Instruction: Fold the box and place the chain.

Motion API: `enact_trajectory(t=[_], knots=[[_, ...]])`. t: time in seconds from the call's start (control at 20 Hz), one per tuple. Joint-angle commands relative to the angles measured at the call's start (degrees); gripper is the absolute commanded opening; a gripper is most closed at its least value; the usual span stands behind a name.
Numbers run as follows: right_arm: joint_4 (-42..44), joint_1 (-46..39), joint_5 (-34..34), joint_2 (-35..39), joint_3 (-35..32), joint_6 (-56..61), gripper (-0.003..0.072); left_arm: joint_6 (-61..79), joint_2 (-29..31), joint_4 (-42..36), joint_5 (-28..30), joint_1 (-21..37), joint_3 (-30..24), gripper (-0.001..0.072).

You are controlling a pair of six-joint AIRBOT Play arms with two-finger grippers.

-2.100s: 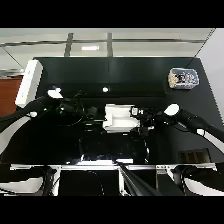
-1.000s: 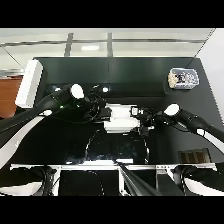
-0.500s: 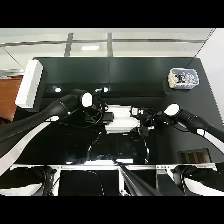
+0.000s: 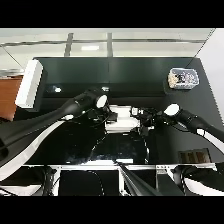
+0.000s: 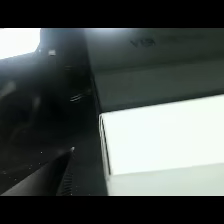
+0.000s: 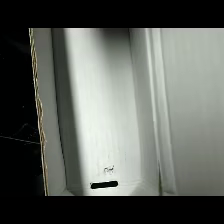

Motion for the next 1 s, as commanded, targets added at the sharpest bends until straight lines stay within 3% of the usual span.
enact_trajectory(t=[0.0, 0.5, 0.75, 0.8, 0.85, 0.9, 0.95], knots=[[-0.02, 0.04, 0.02, -0.04, 0.0, 0.0, 0.0207, -5.33, -2.8, 4.02, -2.19, -2.01, 4.11, 0.0355], [-0.02, 0.04, 0.02, -0.04, 0.0, 0.0, 0.0207, -6.73, -3.04, 1.38, -5.01, -1.44, 2.99, 0.0348], [-0.02, 0.04, 0.02, -0.04, 0.0, 0.0, 0.0207, -8.04, -2.97, 0.87, -2.51, -1.29, 2.25, 0.0347], [-0.02, 0.04, 0.02, -0.04, 0.0, 0.0, 0.0207, -8.31, -2.97, 0.87, -2.32, -1.29, 2.25, 0.0318], [-0.02, 0.04, 0.02, -0.04, 0.0, 0.0, 0.0207, -8.98, -2.99, 0.92, -2.34, -1.29, 2.25, 0.0136], [0.0, 0.04, 0.02, -0.04, 0.0, 0.0, 0.0207, -9.4, -2.99, 0.92, -2.14, -1.29, 2.25, 0.0047], [-0.02, 0.04, 0.02, -0.04, 0.0, 0.02, 0.0207, -9.62, -2.99, 0.9, -1.86, -1.29, 2.25, 0.0025]])
